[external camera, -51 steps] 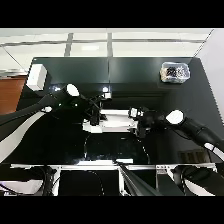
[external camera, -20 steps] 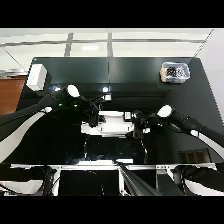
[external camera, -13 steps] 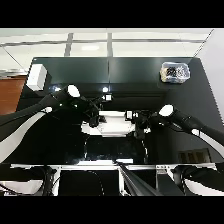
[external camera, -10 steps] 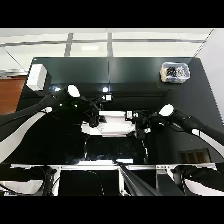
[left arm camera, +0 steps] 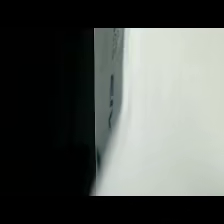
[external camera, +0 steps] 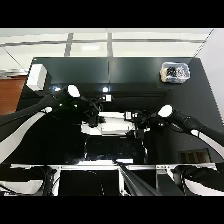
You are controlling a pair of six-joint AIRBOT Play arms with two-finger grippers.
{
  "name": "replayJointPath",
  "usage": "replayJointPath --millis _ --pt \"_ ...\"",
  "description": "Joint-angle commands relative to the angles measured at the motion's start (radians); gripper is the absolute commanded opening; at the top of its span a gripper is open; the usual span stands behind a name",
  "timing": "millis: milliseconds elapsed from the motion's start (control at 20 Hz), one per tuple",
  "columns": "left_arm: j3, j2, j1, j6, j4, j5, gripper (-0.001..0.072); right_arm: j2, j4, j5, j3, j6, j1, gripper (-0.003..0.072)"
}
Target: Fold the box and place the chain.
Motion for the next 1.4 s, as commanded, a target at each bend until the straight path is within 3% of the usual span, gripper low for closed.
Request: replayJointPath --millis 0,50,100,300,400,450,500,550,600,650,700,850,1000,1150,1200,1350 --pt "0.003 0.031 0.012 -0.022 0.016 -0.034 0.0494 0.000 -0.004 -0.002 0.000 0.003 0.000 0.0487" --pt "0.003 0.053 0.021 -0.072 0.042 -0.041 0.0609 0.000 -0.004 -0.004 0.000 0.005 0.000 0.0488" --pt "0.003 0.080 0.031 -0.134 0.079 -0.046 0.0665 0.000 -0.003 -0.007 0.000 0.008 0.000 0.0488" --pt "0.003 0.223 0.082 -0.397 0.267 -0.120 0.0669 0.000 0.000 -0.015 0.000 0.014 0.000 0.0479" --pt "0.002 0.269 0.119 -0.609 0.277 -0.253 0.0657 0.000 0.000 -0.014 0.000 0.014 0.000 0.0479" --pt "0.000 0.271 0.132 -0.712 0.245 -0.336 0.0544 0.000 0.000 -0.014 0.000 0.014 0.000 0.0478" --pt "-0.015 0.264 0.135 -0.804 0.183 -0.412 0.0365 0.000 0.000 -0.014 0.000 0.014 0.000 0.0478" --pt "-0.045 0.257 0.129 -0.824 0.109 -0.454 0.0120 0.000 0.000 -0.014 0.000 0.014 0.000 0.0477" --pt "-0.087 0.254 0.114 -0.802 0.021 -0.455 0.0027 0.000 0.000 -0.014 0.000 0.014 0.000 0.0437" --pt "-0.138 0.254 0.092 -0.773 -0.076 -0.411 0.0027 0.000 0.000 -0.014 0.000 0.014 0.000 0.0253" --pt "-0.176 0.254 0.070 -0.746 -0.154 -0.351 0.0027 0.000 0.000 -0.014 0.000 0.014 0.000 0.0228" --pt "-0.196 0.257 0.039 -0.646 -0.295 -0.120 0.0027 0.000 0.000 -0.014 0.000 0.014 0.000 0.0228" --pt "-0.186 0.262 0.074 -0.574 -0.456 0.163 0.0026 0.000 0.000 -0.014 0.000 0.014 0.000 0.0228" --pt "-0.187 0.234 0.092 -0.682 -0.347 0.368 0.0026 0.000 0.000 -0.014 0.000 0.014 0.000 0.0228" --pt "-0.187 0.213 0.089 -0.690 -0.311 0.370 0.0026 0.000 0.000 -0.014 0.000 0.014 0.000 0.0228" --pt "-0.187 0.144 0.072 -0.690 -0.298 0.246 0.0026 0.000 0.000 -0.015 0.000 0.014 0.000 0.0228"
